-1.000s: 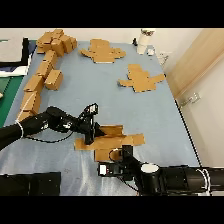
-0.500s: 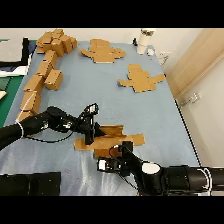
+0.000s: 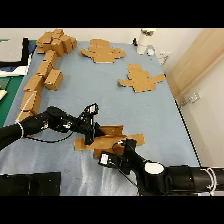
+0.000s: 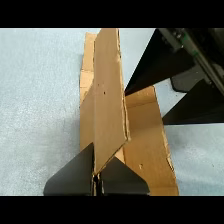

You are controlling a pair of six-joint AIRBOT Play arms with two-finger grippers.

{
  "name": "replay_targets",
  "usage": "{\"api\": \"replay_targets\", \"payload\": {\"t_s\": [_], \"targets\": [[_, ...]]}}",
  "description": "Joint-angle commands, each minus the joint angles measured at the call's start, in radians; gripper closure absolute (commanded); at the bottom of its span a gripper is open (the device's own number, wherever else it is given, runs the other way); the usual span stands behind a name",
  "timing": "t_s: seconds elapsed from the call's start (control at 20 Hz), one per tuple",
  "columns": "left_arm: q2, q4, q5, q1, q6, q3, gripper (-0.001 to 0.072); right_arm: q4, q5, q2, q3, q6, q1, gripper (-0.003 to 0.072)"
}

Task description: Fold the box.

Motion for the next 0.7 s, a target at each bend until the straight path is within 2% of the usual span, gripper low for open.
{"api": "replay_targets", "payload": {"t_s": [0.0,0.25,0.4,0.55,0.65], "targets": [[0.0,0.0,-0.001,0.0,0.0,0.0,0.0698,0.0,-0.025,0.085,-0.023,-0.004,-0.038,-0.0034],[0.0,0.0,-0.001,0.0,0.0,0.0,0.0698,0.0,0.053,0.274,-0.101,-0.155,-0.124,-0.0034],[0.0,0.0,-0.001,0.0,0.0,0.0,0.0698,0.017,0.127,0.325,-0.136,-0.272,-0.201,-0.0034],[0.0,0.0,-0.001,0.0,0.0,0.0,0.0698,0.222,0.267,0.306,-0.14,-0.55,-0.379,-0.0034],[0.0,0.0,-0.001,0.0,0.0,0.0,0.0698,0.485,0.366,0.279,-0.139,-0.867,-0.542,-0.0034]]}}
